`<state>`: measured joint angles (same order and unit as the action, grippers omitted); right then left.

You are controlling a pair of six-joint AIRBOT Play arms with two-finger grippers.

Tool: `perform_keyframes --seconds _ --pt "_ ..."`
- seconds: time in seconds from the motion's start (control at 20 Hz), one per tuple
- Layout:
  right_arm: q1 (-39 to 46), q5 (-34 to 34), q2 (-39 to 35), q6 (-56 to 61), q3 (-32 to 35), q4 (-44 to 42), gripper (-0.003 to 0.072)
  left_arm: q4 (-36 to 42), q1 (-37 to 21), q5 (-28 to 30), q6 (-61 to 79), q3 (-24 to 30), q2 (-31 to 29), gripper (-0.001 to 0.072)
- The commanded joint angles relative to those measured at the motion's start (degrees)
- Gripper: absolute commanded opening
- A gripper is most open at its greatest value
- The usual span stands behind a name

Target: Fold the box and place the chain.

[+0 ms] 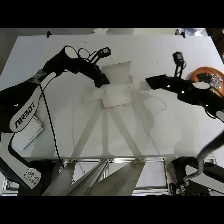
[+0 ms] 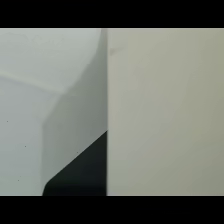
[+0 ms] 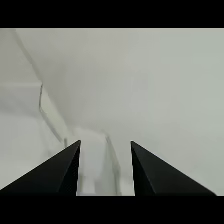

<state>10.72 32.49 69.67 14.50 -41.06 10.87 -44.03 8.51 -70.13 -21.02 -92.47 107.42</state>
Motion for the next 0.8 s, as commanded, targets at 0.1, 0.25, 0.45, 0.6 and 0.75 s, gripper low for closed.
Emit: perform_keyframes --seconds 0.1,0.25,0.45,0.6,0.75 --pt "7.58 6.16 -12.15 0.11 -0.22 6.38 0.034 0.22 1.66 -11.89 4.55 0.02 -5.68 0.0004" --pt "9.62 10.4 -14.75 3.72 -0.22 10.32 0.034 -2.99 5.77 -10.6 7.02 0.28 -6.34 0.0003" --pt "9.7 12.28 -14.88 9.31 -0.2 17.81 0.0339 0.72 8.37 -4.83 10.54 0.92 -2.95 0.0003" --pt "9.7 12.26 -14.88 11.37 -0.2 23.74 0.0338 0.17 8.09 -2.19 10.73 0.94 0.63 0.0003" --pt "9.7 12.04 -14.82 11.41 -0.2 25.16 0.0338 0.52 7.91 2.36 10.75 0.94 3.3 0.0003"
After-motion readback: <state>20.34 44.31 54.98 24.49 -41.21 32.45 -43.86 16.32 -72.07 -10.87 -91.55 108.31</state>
